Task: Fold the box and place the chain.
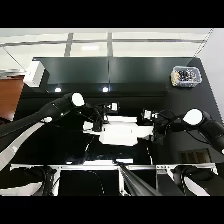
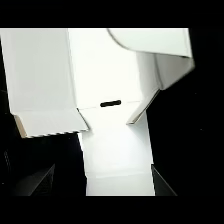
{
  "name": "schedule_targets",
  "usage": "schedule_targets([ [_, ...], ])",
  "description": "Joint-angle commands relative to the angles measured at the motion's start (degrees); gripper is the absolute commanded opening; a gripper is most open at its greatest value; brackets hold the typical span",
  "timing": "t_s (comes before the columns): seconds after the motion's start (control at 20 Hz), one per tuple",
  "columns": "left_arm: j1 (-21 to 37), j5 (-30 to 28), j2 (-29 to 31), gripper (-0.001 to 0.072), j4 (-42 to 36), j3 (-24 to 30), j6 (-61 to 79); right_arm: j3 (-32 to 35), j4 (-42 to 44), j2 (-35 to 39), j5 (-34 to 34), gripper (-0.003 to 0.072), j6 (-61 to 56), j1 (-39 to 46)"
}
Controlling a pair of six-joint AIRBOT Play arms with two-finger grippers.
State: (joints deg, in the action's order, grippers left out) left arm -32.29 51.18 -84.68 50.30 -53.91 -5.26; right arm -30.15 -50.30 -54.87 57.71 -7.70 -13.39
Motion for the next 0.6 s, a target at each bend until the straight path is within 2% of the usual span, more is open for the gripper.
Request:
schedule_targets([
  [0.0, 0.0, 0.3, 0.0, 0.0029, 0.2, 0.0, -2.3, 0.5, 0.9, -0.1, 0.2, 0.0700, 1.8, -1.0],
  [0.35, 0.0, 0.3, -0.2, 0.0029, 0.2, -0.1, -6.9, 1.8, 0.3, -0.2, -6.8, 0.0700, 3.2, -8.7],
  [0.55, 0.0, 0.3, -0.3, 0.0029, 0.2, -0.1, -6.9, 4.7, 2.1, -0.3, -7.0, 0.0700, 3.0, -9.3],
])
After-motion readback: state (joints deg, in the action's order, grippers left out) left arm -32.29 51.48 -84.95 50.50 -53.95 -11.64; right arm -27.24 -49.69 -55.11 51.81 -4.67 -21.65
